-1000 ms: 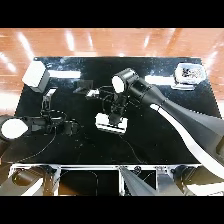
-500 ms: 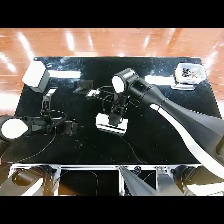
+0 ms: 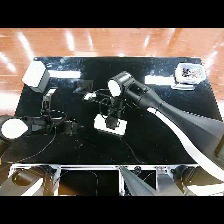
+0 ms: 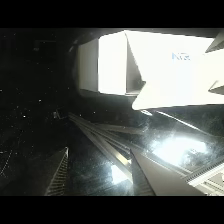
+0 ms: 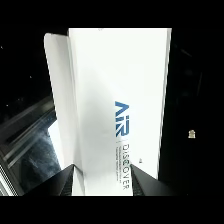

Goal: Fold the box and place the chain.

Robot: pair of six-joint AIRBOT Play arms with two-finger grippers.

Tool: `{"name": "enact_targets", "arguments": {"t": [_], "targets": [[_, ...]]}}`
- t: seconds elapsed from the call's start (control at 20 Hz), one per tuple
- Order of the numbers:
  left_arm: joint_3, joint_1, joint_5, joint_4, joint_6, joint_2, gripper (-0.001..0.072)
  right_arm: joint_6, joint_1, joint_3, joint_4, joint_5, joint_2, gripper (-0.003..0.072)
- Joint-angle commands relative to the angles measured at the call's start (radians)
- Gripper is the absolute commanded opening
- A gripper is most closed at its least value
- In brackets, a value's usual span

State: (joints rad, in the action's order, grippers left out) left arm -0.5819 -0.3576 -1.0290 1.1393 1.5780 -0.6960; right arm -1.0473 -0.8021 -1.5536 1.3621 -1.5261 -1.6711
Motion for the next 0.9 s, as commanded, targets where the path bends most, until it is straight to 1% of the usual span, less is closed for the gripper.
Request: {"name": "enact_targets", "arguments": {"t": [0.0, 0.05, 0.15, 0.25, 0.3, 0.35, 0.75, 0.85], "targets": [[0.000, 0.000, 0.000, 0.000, 0.000, -0.001, 0.0504, -0.012, -0.017, 0.000, 0.007, 0.001, 0.000, 0.0456], [0.000, 0.000, 0.000, 0.000, 0.000, -0.001, 0.0504, -0.012, -0.017, 0.000, 0.008, 0.001, 0.000, 0.0455], [0.000, 0.000, 0.000, 0.000, 0.000, -0.001, 0.0504, -0.018, -0.017, 0.000, 0.025, 0.002, 0.000, 0.0427], [0.000, 0.000, 0.000, 0.000, 0.000, -0.001, 0.0504, -0.023, -0.019, 0.000, 0.066, 0.002, 0.000, 0.0426], [0.000, 0.000, 0.000, 0.000, 0.000, -0.001, 0.0504, -0.023, -0.019, 0.000, 0.076, 0.002, 0.000, 0.0371], [0.000, 0.000, 0.000, 0.000, 0.000, -0.001, 0.0504, -0.023, -0.019, 0.000, 0.082, 0.002, 0.000, 0.0346], [0.000, 0.000, 0.000, 0.000, 0.000, -0.001, 0.0504, -0.022, -0.019, 0.000, 0.085, 0.001, 0.010, 0.0346], [0.000, 0.000, 0.000, 0.000, 0.000, -0.001, 0.0504, -0.022, -0.019, 0.000, 0.088, 0.001, 0.013, 0.0316]]}}
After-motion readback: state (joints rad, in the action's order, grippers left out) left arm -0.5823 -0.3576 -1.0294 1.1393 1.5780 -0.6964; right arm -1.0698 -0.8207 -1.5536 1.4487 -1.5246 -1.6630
